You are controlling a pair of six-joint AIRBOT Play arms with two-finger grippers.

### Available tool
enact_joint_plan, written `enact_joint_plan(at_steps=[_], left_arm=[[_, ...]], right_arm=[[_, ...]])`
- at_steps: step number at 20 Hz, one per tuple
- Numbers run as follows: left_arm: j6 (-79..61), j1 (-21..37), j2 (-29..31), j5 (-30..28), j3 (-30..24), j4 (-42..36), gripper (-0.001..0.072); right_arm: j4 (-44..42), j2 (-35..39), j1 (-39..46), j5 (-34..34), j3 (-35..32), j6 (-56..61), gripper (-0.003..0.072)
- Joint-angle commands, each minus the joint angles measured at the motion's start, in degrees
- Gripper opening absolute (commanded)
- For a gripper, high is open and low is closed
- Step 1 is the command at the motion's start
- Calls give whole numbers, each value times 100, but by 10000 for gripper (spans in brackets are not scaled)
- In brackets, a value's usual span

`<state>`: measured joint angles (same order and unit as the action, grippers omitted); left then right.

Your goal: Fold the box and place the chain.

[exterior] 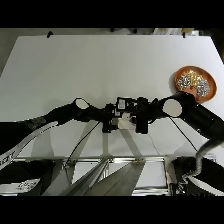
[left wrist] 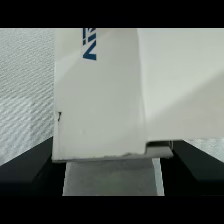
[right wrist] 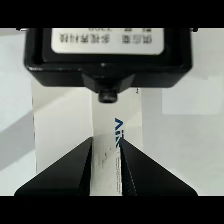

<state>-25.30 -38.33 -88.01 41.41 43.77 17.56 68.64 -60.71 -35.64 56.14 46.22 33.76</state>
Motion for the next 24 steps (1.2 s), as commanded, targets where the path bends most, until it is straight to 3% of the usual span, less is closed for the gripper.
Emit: enact_joint_plan(at_steps=[1,6,24], left_arm=[[-2,2,4,-2,-2,0,150],[-2,2,4,-2,-2,0,150],[-2,2,4,-2,-2,0,150]], right_arm=[[-9,7,-7,-24,-4,240,169],[-7,7,-7,-411,-2,238,169],[-11,7,-7,-111,-2,240,169]])
